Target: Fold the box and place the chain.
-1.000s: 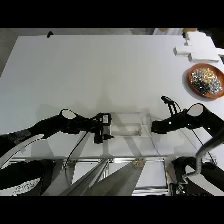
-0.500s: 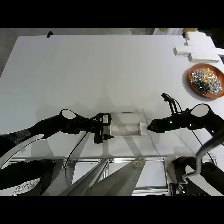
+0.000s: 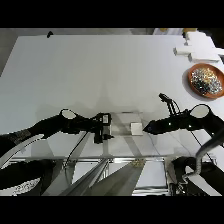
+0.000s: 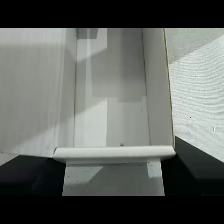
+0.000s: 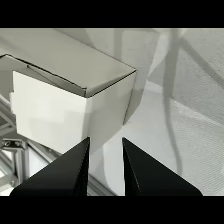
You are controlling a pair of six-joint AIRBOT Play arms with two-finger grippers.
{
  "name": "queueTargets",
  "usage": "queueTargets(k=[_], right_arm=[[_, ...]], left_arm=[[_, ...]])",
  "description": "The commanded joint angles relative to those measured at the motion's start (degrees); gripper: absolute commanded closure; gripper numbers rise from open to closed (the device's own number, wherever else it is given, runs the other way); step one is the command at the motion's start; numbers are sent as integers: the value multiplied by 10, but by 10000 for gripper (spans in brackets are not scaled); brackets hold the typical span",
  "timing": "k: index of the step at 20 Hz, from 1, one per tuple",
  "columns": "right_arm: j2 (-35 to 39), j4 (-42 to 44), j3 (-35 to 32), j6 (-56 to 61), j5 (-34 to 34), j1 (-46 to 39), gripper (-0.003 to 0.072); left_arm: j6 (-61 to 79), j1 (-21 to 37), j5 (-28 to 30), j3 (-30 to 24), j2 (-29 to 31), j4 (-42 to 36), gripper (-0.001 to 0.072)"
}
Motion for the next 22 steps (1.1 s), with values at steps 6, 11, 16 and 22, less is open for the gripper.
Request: queueTargets(k=[6, 11, 16, 22], right_arm=[[31, 0, 0, -1, -5, 4, 444], [31, 9, 0, 2, -32, 28, 346], [31, -25, 0, 64, -96, 97, 346], [31, -89, 24, 166, -126, 150, 347]], left_arm=[[0, 0, 0, 0, 0, 0, 436], [0, 0, 0, 0, 0, 0, 436], [0, 0, 0, 0, 0, 0, 436], [0, 0, 0, 0, 0, 0, 436]])
